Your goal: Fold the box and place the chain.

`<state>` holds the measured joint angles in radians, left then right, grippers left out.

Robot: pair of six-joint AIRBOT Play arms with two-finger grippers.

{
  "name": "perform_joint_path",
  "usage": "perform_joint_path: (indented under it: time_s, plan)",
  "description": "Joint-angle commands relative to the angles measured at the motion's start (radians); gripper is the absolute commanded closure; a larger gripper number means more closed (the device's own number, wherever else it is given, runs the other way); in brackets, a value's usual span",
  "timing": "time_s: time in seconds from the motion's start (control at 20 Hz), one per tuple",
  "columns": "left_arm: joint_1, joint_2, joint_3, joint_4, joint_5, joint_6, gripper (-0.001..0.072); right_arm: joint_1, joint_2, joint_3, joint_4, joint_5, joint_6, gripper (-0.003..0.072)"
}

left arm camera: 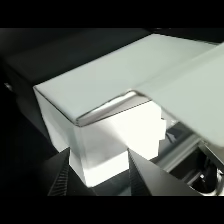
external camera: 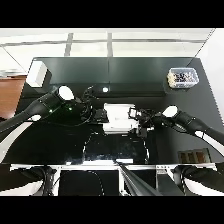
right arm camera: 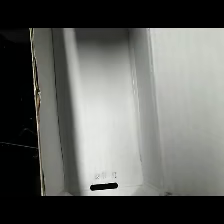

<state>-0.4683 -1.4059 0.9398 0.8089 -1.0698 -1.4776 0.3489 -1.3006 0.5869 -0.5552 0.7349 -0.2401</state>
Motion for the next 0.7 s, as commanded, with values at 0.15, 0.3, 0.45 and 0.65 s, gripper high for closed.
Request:
perform_joint_path:
  time_s: [0.15, 0.3, 0.45, 0.65]
  plan:
    - [-0.011, -0.001, 0.001, 0.048, 0.039, -0.058, 0.0293, 0.000, 0.000, 0.001, 0.000, 0.002, 0.000, 0.0562]
    - [-0.028, -0.005, 0.001, 0.054, 0.048, -0.064, 0.0315, 0.000, 0.000, 0.001, 0.000, 0.002, 0.000, 0.0562]
    - [-0.043, -0.005, 0.001, 0.106, 0.049, -0.107, 0.0359, 0.000, 0.000, 0.001, 0.000, 0.001, 0.000, 0.0562]
    - [-0.068, -0.005, 0.002, 0.133, 0.076, -0.146, 0.0383, 0.000, -0.001, 0.001, 0.000, 0.001, 0.000, 0.0562]
